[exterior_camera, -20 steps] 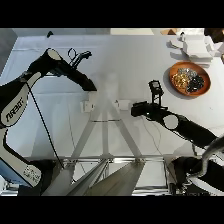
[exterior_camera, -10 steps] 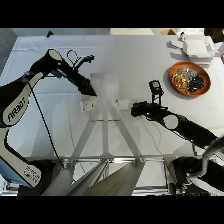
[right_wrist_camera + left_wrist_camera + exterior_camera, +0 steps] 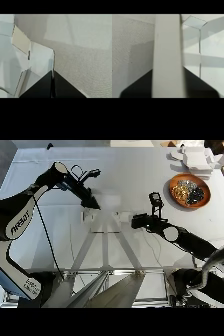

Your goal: Fold the box and place the chain.

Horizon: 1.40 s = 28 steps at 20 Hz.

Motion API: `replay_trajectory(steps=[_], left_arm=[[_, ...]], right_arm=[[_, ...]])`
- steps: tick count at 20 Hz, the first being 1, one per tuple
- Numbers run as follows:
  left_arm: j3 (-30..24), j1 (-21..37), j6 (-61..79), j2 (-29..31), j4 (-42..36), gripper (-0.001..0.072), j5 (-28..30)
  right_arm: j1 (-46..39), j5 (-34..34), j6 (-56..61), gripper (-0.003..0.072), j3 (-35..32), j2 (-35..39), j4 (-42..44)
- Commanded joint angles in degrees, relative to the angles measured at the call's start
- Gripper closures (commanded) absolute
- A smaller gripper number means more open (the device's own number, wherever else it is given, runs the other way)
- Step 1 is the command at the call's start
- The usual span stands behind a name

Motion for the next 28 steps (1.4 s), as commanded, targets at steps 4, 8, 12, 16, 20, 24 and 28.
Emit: replay_trajectory(steps=[4, 8, 12, 16, 20, 24, 28], left_arm=[[0.02, -0.24, 1.42, -0.04, 4.57, 0.0704, -2.05], [0.02, -0.24, 1.38, -0.04, 4.61, 0.0704, -1.73], [0.02, -0.24, 0.98, -0.04, 4.59, 0.0703, -1.79], [0.02, -0.24, 0.98, -0.04, 4.59, 0.0698, -1.79], [0.02, -0.24, 0.98, -0.04, 4.59, 0.0699, -1.79], [0.02, -0.26, 0.98, -0.04, 4.57, 0.0703, -1.77], [0.02, -0.24, 1.01, -0.04, 4.57, 0.0703, -1.75]], right_arm=[[0.07, -0.02, 0.0, 0.0677, -0.02, 0.02, 0.02], [0.07, -0.04, 0.02, 0.0677, -0.02, 0.02, 0.02], [0.07, -0.07, 0.02, 0.0677, -0.02, 0.02, 0.02], [0.07, -0.07, 0.0, 0.0677, -0.02, 0.02, 0.02], [0.07, -0.07, 0.0, 0.0677, -0.02, 0.02, 0.02], [0.07, -1.64, 0.0, 0.0677, -0.02, 0.02, 0.04], [0.07, -1.6, 0.0, 0.0675, -0.02, 0.02, 0.02]])
